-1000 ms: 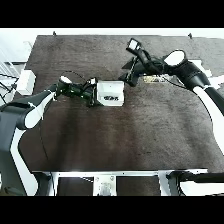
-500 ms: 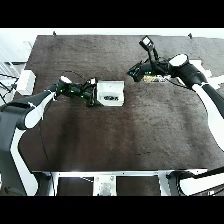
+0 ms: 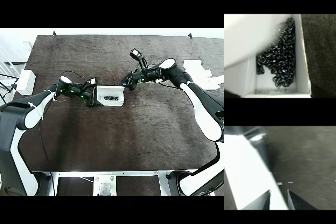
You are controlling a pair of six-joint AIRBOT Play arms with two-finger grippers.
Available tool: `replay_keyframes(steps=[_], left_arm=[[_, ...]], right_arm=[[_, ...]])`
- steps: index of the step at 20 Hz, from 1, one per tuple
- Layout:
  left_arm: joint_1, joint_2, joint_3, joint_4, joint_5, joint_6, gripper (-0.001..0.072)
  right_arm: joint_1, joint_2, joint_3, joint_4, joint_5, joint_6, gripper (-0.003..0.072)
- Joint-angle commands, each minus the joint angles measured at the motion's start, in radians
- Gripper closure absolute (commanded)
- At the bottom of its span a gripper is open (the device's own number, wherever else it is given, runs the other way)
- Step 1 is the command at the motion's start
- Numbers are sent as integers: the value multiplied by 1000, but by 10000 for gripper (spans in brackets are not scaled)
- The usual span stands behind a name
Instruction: Fold the box and place the chain.
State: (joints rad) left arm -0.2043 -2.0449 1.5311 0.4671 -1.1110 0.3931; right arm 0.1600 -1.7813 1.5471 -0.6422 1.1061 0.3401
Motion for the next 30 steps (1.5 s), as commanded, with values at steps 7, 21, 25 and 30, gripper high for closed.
replay_keyframes(steps=[7, 21, 25, 30], left_arm=[[1, 0, 0, 0, 1, 0, 233], [1, 0, 0, 0, 1, 0, 233], [1, 1, 0, 0, 1, 0, 233], [1, 0, 0, 0, 1, 0, 233]], right_arm=[[80, -8, 16, -76, 98, -73, 294], [127, -27, 16, -119, 27, -132, 164], [127, -43, 22, -118, -38, -132, 187], [134, -43, 59, -113, -40, -124, 258]])
